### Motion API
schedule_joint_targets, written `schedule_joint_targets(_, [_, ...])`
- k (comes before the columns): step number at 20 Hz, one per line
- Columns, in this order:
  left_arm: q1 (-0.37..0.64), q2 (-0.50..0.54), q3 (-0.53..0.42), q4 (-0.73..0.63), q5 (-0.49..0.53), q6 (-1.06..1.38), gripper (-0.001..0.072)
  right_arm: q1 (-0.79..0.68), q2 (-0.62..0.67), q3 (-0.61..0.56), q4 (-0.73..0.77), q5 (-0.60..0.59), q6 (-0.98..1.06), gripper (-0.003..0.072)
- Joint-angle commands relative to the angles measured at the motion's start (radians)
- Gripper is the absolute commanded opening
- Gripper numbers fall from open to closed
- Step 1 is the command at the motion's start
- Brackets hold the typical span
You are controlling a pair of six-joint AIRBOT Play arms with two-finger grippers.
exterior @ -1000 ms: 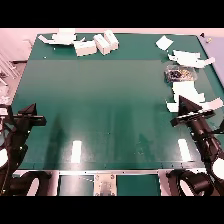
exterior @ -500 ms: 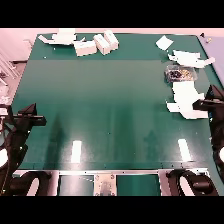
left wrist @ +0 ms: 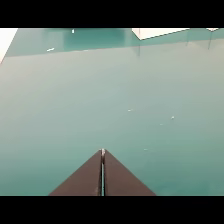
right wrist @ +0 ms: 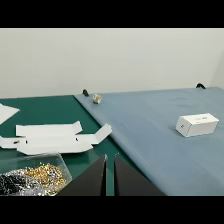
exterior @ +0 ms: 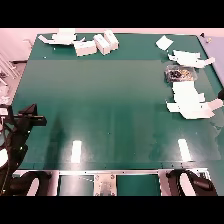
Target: Fold the box and place the chain.
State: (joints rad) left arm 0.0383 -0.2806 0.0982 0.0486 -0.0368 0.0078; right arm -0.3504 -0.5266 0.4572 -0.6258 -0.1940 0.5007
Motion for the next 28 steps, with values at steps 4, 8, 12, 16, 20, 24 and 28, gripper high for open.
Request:
schedule_joint_targets(4, [0.001, 0.0, 0.0, 0.001, 0.003, 0.0, 0.0019, -0.356, -0.304, 0.293, -0.012, 0.647, 0.035, 0.0087])
schedule_joint_targets(8, [0.001, 0.0, 0.0, 0.001, 0.004, 0.0, 0.0019, -0.557, -0.535, 0.545, -0.016, 1.004, 0.152, 0.0088])
schedule_joint_targets(12, [0.001, 0.0, 0.001, 0.001, 0.001, 0.0, 0.0019, -0.652, -0.742, 0.786, -0.07, 1.224, 0.229, 0.0175])
schedule_joint_targets(16, [0.001, 0.0, 0.001, 0.0, 0.0, 0.0, 0.002, -0.657, -0.912, 0.986, -0.232, 1.329, 0.285, 0.0268])
schedule_joint_targets(20, [0.001, 0.0, 0.001, 0.001, 0.0, 0.0, 0.0019, -0.657, -1.095, 1.18, -0.312, 1.474, 0.286, 0.03])
schedule_joint_targets(24, [0.001, 0.0, 0.001, 0.001, 0.0, 0.0, 0.002, -0.651, -1.244, 1.32, -0.36, 1.509, 0.285, 0.0344])
schedule_joint_targets(28, [0.001, 0.0, 0.001, 0.0, 0.0, 0.0, 0.0019, -0.62, -1.338, 1.403, -0.423, 1.581, 0.262, 0.0416])
